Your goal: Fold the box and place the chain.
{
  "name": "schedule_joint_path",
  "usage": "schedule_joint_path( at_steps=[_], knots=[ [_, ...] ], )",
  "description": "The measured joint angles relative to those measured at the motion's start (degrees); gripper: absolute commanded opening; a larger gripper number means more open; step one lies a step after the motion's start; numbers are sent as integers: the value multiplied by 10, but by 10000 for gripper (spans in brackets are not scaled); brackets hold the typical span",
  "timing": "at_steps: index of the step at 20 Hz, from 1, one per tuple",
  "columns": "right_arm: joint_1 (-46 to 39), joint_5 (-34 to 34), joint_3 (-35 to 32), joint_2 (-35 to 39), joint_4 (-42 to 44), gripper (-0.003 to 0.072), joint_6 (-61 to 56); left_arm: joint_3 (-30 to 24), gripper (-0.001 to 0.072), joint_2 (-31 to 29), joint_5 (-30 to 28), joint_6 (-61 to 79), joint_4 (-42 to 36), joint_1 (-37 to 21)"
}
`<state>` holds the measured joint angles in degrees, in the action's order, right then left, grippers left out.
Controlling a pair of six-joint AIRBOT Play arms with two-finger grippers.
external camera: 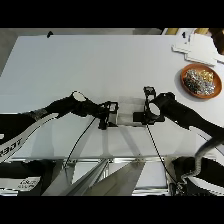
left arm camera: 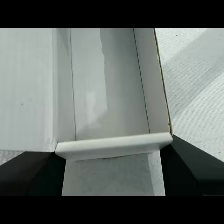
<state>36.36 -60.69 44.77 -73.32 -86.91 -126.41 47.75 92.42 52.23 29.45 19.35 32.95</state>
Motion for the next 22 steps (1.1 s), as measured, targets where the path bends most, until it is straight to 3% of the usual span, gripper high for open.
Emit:
schedule_joint_path(
  at_steps=[3, 7, 9, 11, 14, 15, 16, 17, 22],
  knots=[
    [3, 5, 0, -3, -2, 132, 5, 0, 207, 0, 0, 1, 0, 0],
    [4, 5, 0, -3, -3, 134, -4, 0, 207, 0, 0, 1, 0, 0],
    [5, 6, 0, -3, -9, 123, -13, 0, 207, 0, 0, 1, 0, 0],
    [5, 5, 0, -3, -14, 43, -18, 0, 207, 0, -1, 1, 0, 0],
    [4, 3, 0, -3, -17, 18, -26, 0, 207, 0, -1, -1, -1, 0],
    [4, 4, 0, -3, -19, 79, -26, 0, 207, 0, -1, -1, -1, 0],
    [5, 5, 0, -3, -21, 187, -23, 0, 207, 0, -1, 0, -1, 0],
    [5, 10, 0, -2, -21, 238, -22, 0, 207, 0, -2, 1, -1, 0],
    [5, -10, 0, 27, -51, 242, 14, 0, 207, 0, -2, 1, -1, 0]
  ],
)
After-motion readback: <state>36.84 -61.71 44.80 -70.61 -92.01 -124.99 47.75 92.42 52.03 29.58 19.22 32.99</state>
